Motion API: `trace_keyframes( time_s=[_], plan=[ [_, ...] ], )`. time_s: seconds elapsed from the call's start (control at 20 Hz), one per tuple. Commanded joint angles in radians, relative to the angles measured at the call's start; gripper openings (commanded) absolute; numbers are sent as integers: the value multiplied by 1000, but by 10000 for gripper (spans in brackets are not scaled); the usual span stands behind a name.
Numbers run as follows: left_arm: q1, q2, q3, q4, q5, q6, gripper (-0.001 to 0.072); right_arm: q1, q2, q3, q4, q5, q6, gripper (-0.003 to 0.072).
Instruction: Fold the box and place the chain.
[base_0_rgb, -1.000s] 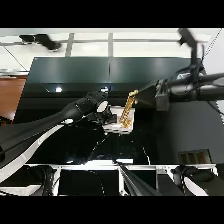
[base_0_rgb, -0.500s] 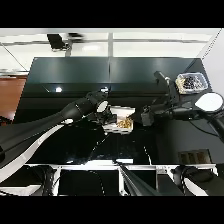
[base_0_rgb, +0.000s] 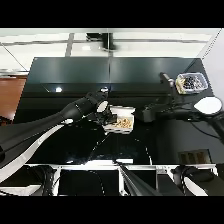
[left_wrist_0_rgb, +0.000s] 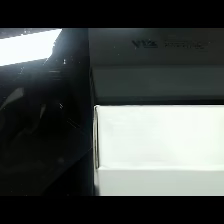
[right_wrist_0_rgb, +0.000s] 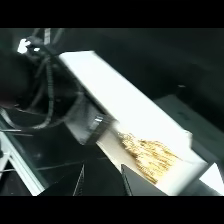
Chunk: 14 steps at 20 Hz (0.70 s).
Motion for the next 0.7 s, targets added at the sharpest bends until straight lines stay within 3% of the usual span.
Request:
trace_keyframes(
  time_s=[0.0,0.15,0.3,0.35,0.4,0.45,0.65],
  plan=[
    [1,-2,0,0,2,0,33,-200,47,28,-136,167,13,280],
    [1,-11,0,3,1,0,33,-348,61,27,-221,252,13,280],
    [0,-5,2,-5,-2,-2,36,-378,61,27,-224,251,13,280],
    [-1,1,6,5,-11,-8,86,-376,61,27,-222,244,13,280],
    [-1,13,8,15,-18,-31,316,-375,61,27,-222,244,13,280],
    [-1,29,8,25,-19,-47,494,-375,61,27,-222,242,13,280],
    [-11,153,5,120,-34,9,507,-375,61,27,-222,242,13,280]
  ],
)
